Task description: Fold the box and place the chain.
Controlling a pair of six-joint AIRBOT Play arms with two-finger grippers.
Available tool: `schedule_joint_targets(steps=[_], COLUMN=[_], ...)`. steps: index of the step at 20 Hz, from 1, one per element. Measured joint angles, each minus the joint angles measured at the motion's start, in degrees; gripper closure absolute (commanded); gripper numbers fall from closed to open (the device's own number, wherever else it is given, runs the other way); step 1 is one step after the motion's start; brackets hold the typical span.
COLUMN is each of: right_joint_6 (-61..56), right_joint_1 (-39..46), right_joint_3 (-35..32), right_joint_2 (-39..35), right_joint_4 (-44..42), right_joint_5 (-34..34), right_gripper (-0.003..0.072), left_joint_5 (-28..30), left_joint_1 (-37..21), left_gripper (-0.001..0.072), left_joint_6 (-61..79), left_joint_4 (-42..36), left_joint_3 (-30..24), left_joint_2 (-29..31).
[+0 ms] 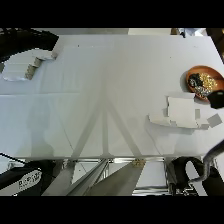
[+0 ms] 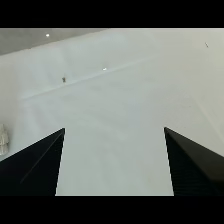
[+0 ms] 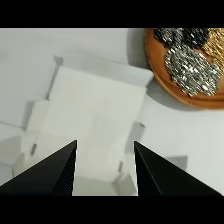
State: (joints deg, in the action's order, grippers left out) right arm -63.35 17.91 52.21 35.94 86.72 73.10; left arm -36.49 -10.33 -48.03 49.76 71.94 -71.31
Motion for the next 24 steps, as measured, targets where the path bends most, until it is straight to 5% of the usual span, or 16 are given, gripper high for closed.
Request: schedule_joint_targets(steps=[10,24], right_joint_6=[-4.17,-2.91], right_joint_1=[6.12,29.55], right_joint_3=[-1.01,-2.03], right_joint_2=[-2.43,27.78], right_joint_4=[13.86,3.98], right_joint_5=[5.57,-1.6], right_gripper=[0.0293,0.0234], left_joint_5=[0.0,-0.02], left_joint_1=[0.0,0.0], left_gripper=[0.0011,0.0011], left_joint_6=[0.0,0.0], left_joint_4=[0.0,0.0], left_joint_3=[0.0,0.0], left_joint_2=[0.0,0.0])
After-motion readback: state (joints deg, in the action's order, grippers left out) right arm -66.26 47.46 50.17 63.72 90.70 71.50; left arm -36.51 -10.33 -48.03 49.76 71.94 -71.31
